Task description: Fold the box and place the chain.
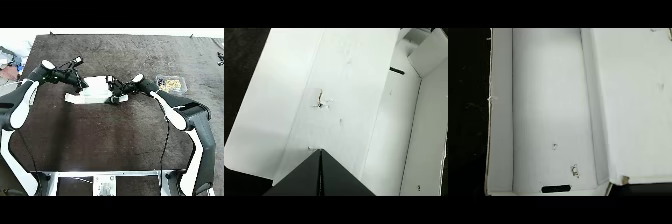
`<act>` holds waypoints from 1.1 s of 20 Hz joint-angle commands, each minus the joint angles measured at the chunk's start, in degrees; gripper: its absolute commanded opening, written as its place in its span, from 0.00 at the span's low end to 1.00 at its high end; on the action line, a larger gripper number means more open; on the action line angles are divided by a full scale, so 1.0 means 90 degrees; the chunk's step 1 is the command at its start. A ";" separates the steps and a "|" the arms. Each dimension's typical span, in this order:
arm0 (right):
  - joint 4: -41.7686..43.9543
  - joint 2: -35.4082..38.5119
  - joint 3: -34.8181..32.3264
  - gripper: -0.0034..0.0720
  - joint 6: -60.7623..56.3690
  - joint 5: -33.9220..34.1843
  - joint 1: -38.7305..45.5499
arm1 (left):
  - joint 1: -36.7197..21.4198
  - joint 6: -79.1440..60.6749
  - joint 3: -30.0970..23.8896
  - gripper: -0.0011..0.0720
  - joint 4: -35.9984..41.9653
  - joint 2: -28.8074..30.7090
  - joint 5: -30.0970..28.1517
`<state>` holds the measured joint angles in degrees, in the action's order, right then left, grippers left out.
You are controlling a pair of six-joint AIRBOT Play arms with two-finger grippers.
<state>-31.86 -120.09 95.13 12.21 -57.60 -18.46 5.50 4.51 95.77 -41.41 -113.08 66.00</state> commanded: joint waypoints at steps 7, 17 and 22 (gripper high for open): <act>-0.0005 -0.0002 0.0002 0.67 0.0002 -0.0002 -0.0007 | -0.0282 -0.0797 0.0000 0.02 0.0017 0.0508 0.0345; -0.0005 -0.0002 0.0002 0.67 0.0002 -0.0002 -0.0007 | -0.0425 -0.0967 -0.0029 0.02 -0.1549 0.1311 0.1440; -0.0005 -0.0002 0.0002 0.67 0.0002 -0.0002 -0.0007 | -0.0418 -0.1394 -0.0039 1.00 -0.2076 0.0918 0.1411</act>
<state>-31.92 -120.09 95.13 12.25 -57.60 -18.48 1.69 -5.02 95.50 -56.25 -103.44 78.89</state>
